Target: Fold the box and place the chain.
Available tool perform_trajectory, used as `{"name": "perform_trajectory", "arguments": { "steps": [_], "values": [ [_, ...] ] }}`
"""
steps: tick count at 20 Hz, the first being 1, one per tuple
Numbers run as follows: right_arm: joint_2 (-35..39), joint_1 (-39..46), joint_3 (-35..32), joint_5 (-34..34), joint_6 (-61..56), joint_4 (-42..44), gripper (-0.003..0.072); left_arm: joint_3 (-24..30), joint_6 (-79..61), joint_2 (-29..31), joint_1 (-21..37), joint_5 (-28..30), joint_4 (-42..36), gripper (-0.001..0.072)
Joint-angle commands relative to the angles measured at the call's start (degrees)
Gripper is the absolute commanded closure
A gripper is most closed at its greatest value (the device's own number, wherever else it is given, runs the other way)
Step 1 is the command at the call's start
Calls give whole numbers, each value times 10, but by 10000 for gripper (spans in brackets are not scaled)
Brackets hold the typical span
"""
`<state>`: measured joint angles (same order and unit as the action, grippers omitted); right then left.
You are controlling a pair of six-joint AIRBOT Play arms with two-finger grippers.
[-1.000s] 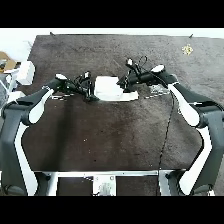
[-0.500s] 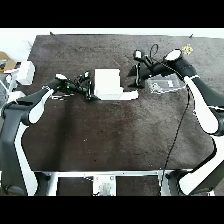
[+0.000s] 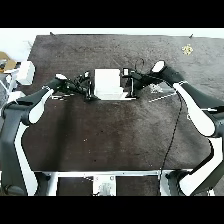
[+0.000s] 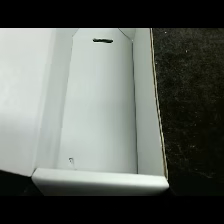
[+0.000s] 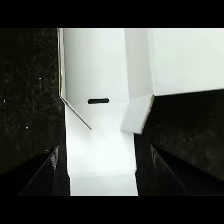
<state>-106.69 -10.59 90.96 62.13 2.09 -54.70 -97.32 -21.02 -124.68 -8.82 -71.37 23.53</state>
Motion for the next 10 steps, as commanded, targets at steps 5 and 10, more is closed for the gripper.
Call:
{"name": "perform_trajectory", "arguments": {
  "steps": [5,10],
  "values": [
    [-26,-3,-7,-33,18,45,142,0,0,0,0,0,0,315],
    [-27,-4,-7,-30,18,64,372,0,0,0,0,0,0,315]
  ]
}}
